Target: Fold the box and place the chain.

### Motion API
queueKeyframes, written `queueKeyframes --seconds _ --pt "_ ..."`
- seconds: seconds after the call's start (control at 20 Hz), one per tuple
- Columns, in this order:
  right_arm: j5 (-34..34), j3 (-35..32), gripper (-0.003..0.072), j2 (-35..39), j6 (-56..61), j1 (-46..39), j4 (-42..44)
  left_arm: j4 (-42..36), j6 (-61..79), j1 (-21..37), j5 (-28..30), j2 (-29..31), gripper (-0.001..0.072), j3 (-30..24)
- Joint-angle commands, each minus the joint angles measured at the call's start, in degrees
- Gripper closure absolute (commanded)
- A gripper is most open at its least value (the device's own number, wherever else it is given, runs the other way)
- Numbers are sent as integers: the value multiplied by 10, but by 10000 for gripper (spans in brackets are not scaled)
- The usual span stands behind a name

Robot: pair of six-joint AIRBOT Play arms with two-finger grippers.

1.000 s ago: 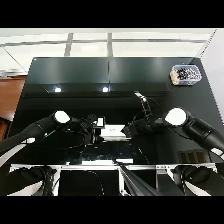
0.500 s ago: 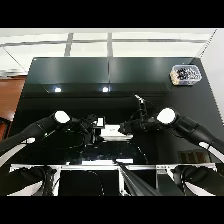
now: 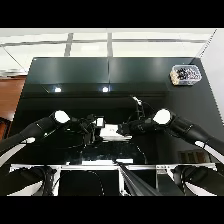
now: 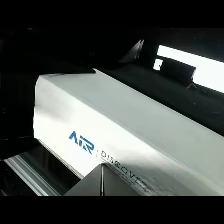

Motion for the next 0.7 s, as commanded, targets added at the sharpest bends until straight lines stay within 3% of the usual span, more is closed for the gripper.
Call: queueKeyframes --seconds 0.0,0.35,0.55,0.65 --pt "12 9 677 22 -43 -12 -7 0 0 0 1 0 434 0" --pt "16 50 677 191 51 -99 -275 0 0 0 1 0 435 0" --pt "94 49 677 208 209 -120 -524 0 0 0 1 0 435 0" --pt "125 49 676 208 256 -127 -584 0 0 0 1 0 435 0"
